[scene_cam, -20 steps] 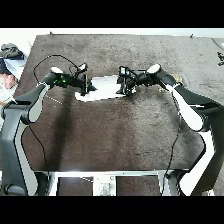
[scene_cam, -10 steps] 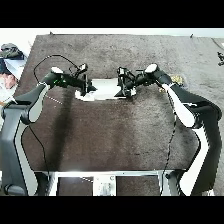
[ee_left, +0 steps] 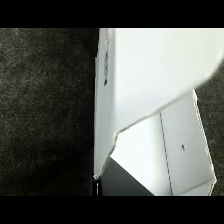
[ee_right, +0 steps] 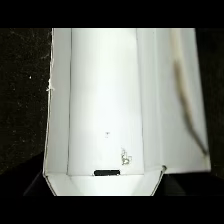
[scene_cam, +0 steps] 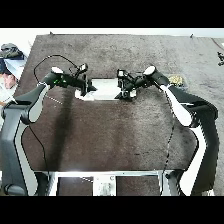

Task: Fold the box and place the chain.

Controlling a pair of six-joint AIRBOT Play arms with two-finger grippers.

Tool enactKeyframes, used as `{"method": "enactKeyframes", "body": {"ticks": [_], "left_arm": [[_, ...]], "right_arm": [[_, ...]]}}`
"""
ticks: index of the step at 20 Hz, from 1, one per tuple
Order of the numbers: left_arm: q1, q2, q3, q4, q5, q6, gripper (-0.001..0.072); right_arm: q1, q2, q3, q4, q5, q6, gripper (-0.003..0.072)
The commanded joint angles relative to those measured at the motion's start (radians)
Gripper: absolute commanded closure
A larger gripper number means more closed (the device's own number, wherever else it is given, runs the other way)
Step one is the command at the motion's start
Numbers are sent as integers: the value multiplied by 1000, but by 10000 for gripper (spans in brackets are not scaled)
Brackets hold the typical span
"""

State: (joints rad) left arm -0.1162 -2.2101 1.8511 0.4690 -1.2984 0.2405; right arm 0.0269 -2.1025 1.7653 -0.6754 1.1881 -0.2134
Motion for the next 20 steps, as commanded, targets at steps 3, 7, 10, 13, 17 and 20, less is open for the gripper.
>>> {"method": "enactKeyframes", "body": {"ticks": [3, 7, 10, 13, 17, 20], "left_arm": [[1, 0, 0, 0, 1, 0, 696], [1, 0, 0, 0, 1, 0, 696], [1, 0, 0, 0, 1, 0, 696], [1, 0, 0, 0, 1, 0, 696], [1, 0, 0, 0, 1, 0, 696], [1, 0, 0, 0, 1, 0, 696]], "right_arm": [[4, -24, 3, 7, -2, -2, 98], [5, -25, 16, 9, 3, -3, 98], [5, -24, 38, 9, 28, -1, 98], [7, -25, 38, 9, 28, -2, 98], [8, -26, 38, 9, 28, -2, 95], [8, -31, 38, 8, 29, 9, 94]]}}
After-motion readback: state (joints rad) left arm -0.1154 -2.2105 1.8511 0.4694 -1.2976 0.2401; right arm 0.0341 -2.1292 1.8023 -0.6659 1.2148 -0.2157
